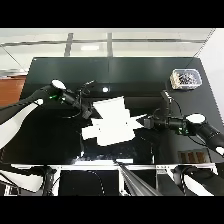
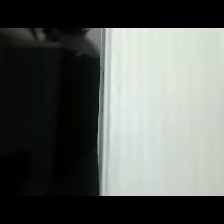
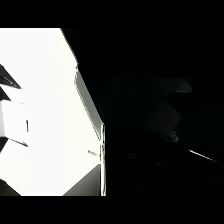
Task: Fold the box and place the chain.
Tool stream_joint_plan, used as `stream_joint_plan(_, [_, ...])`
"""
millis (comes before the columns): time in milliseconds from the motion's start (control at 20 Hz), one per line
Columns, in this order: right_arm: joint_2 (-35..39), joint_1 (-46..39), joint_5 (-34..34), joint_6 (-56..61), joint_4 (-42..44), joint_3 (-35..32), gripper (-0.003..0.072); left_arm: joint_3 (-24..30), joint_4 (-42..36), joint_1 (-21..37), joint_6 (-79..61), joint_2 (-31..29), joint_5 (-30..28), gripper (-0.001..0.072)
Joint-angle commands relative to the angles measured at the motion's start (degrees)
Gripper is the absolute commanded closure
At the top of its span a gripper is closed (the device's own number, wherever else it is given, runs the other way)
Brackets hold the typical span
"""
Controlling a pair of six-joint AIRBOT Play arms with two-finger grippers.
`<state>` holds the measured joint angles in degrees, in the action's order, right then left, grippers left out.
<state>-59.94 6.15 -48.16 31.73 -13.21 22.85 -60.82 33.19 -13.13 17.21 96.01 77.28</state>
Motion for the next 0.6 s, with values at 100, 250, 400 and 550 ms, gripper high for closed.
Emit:
stream_joint_plan(100, [0.02,0.04,-0.44,4.55,-8.26,2.93,0.0672,-0.44,4.37,-3.74,-9.01,-4.57,-10.58,0.0685])
stream_joint_plan(250, [0.02,0.04,-0.26,4.55,-9.03,3.32,0.0672,-0.46,4.33,-5.05,-14.56,-5.97,-11.56,0.0685])
stream_joint_plan(400, [0.02,0.00,0.28,4.96,-11.67,3.32,0.0526,-0.44,4.35,-4.92,-14.67,-5.99,-11.17,0.0685])
stream_joint_plan(550, [0.04,-0.09,-0.81,6.43,-17.97,5.51,0.0089,-0.44,4.35,-5.01,-14.67,-6.01,-10.43,0.0684])
